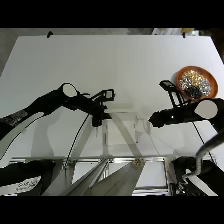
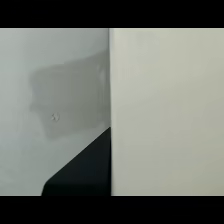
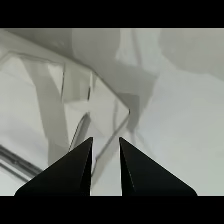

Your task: Fold the box and place the chain.

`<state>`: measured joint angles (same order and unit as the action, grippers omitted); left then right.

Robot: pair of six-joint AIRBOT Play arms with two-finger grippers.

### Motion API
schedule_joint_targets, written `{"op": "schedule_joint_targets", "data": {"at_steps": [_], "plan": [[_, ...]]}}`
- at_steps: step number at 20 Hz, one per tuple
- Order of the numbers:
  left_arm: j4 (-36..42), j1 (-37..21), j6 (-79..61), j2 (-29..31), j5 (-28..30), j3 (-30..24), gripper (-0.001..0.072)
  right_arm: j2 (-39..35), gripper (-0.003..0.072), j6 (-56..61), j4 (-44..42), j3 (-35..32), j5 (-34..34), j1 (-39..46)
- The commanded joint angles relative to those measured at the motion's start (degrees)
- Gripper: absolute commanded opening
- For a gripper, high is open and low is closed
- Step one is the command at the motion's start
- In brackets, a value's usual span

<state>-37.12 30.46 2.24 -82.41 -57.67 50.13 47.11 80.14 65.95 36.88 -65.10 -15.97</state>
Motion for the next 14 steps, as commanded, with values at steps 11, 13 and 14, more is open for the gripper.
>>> {"op": "schedule_joint_targets", "data": {"at_steps": [11,13,14], "plan": [[0.2,1.8,-4.2,-4.8,4.0,0.0,0.0002,-2.0,0.0200,-4.0,3.3,1.1,0.5,0.0],[0.2,1.8,-4.2,-4.8,4.7,0.0,0.0003,-2.0,0.0200,-4.0,4.3,1.1,0.4,0.0],[0.2,1.8,-4.2,-4.8,4.8,0.0,0.0003,-2.0,0.0200,-4.0,4.8,1.1,0.4,0.0]]}}
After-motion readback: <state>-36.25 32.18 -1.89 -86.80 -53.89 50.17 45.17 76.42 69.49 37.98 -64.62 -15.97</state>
